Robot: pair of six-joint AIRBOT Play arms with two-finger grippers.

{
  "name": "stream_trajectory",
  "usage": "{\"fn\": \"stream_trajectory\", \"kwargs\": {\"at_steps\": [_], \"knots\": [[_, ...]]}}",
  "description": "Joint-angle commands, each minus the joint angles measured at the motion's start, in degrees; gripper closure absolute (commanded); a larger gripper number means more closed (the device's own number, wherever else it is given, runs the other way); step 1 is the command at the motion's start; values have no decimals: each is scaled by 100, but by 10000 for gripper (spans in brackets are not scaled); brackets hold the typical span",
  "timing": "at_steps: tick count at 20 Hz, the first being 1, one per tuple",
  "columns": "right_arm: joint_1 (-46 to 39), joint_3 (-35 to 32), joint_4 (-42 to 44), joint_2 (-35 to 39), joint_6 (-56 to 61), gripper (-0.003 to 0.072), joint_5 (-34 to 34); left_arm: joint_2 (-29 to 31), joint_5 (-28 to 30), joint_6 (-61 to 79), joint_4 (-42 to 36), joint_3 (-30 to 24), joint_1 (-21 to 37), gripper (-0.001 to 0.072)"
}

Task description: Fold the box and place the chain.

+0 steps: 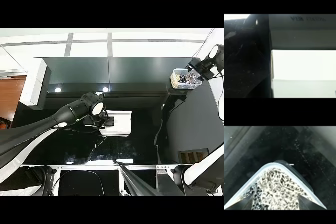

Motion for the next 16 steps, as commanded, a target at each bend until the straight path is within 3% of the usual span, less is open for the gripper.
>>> {"fn": "stream_trajectory", "kwargs": {"at_steps": [1, 4, 5, 7, 9, 10, 11, 16], "knots": [[-24, 125, 15, -236, -39, 73, 50, 0, -24, 0, 0, 2, 2, 686], [-31, 125, 4, -293, -439, 77, 63, 0, -7, 0, 4, 2, 4, 686], [-35, 125, -11, -291, -529, 189, 85, 0, -7, 0, 2, 2, 4, 686], [-35, 125, -28, -293, -629, 223, 138, 0, -9, 0, 2, 2, 2, 686], [-35, 138, -2, -291, -754, 545, 262, 0, -9, 0, 0, 2, 2, 686], [-35, 177, -2, -286, -868, 646, 398, 0, -9, 0, 2, 2, 4, 686], [-37, 245, -4, -278, -1023, 682, 535, 0, -9, 0, 2, 2, 4, 686], [-37, 457, -7, 337, -1969, 679, 787, 0, -24, 0, -4, 2, 2, 686]]}}
